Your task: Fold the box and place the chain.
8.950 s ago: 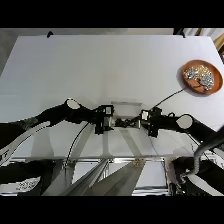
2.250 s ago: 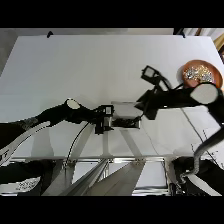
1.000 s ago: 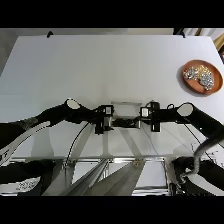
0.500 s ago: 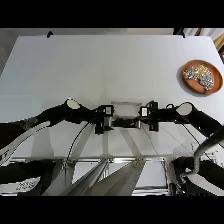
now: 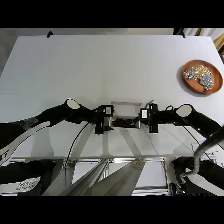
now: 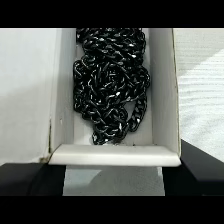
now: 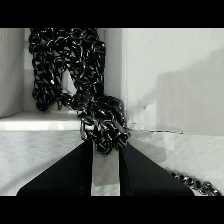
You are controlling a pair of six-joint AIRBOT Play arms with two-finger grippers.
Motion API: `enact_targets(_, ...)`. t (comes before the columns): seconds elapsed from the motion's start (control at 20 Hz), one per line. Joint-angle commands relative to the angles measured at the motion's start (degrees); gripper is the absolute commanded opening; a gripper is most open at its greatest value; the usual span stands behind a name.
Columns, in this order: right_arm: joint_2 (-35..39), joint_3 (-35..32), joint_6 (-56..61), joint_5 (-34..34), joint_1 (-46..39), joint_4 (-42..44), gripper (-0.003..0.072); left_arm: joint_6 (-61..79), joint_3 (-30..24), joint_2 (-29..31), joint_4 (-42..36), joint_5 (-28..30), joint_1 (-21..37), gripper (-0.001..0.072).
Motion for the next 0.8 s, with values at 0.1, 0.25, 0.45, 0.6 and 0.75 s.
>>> enact_targets(0.1,-2.51,-0.13,0.0,0.52,0.2,0.44,0.0105,0.0,0.0,0.0,0.0,0.02,0.0,0.0212)
enact_targets(0.25,-1.25,-0.11,0.35,0.5,0.66,0.31,0.0036,0.0,0.0,0.0,0.0,0.0,0.0,0.0212)
enact_targets(0.45,2.56,-0.13,4.11,0.5,0.66,-3.5,0.0014,0.0,0.0,0.0,0.0,0.02,0.0,0.0212)
enact_targets(0.6,7.08,-0.11,9.88,0.81,0.66,-10.47,0.0014,0.0,0.0,0.0,0.0,0.02,0.0,0.0212)
enact_targets(0.75,12.44,-0.11,12.5,3.28,0.66,-13.81,0.0014,0.0,0.0,0.0,0.0,0.02,0.0,0.0212)
